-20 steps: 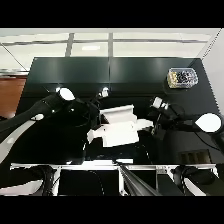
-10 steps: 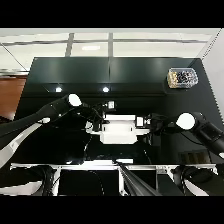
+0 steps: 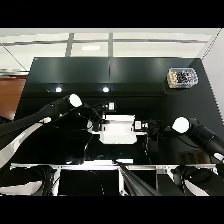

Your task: Fold the box and place the chain.

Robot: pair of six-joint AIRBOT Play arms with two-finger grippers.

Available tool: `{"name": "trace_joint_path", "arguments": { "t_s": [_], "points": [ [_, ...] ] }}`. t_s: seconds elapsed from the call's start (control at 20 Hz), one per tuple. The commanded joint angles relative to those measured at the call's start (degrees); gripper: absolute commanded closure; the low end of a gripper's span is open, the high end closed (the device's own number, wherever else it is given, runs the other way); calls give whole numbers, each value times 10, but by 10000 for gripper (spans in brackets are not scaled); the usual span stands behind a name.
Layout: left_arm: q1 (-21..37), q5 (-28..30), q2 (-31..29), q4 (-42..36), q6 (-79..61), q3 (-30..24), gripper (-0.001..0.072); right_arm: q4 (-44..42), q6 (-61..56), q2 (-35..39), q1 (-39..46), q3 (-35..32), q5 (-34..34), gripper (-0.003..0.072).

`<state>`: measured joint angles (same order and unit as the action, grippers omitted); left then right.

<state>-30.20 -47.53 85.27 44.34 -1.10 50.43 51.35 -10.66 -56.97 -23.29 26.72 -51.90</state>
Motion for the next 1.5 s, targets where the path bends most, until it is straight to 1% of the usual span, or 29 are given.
{"name": "trace_joint_path", "arguments": {
  "t_s": [0.0,0.2,0.3,0.35,0.4,0.5,0.6,0.75,0.9,1.05,1.25,1.3,1.45],
  "points": [
    [0,-1,0,2,0,0,683,-67,2,-1,-5,-26,45,-23],
    [0,0,0,1,0,0,683,-118,2,-1,-63,-30,137,-23],
    [0,0,0,2,0,0,683,-122,-12,-1,-70,-28,181,-23],
    [0,0,0,2,0,0,683,-121,-22,-1,-69,-25,181,-23],
    [0,0,0,2,0,0,683,-109,-22,0,-69,-19,167,-23],
    [0,-1,0,2,0,0,683,-54,-22,0,-69,0,134,-22],
    [0,-2,0,2,0,0,683,-12,-24,0,-67,21,120,-23],
    [0,-8,0,2,0,0,683,-20,-24,0,-44,44,136,-23],
    [0,-9,0,2,0,0,683,-20,-23,0,-22,46,140,-22],
    [0,-9,0,2,0,0,683,-21,-13,0,-19,46,141,-23],
    [0,-9,0,1,0,0,683,-21,-13,0,-19,48,161,-22],
    [0,-9,0,1,0,0,683,-28,-10,0,-19,48,154,-23],
    [0,-9,0,0,0,0,683,-90,76,-5,-17,48,139,-23]
  ]
}}
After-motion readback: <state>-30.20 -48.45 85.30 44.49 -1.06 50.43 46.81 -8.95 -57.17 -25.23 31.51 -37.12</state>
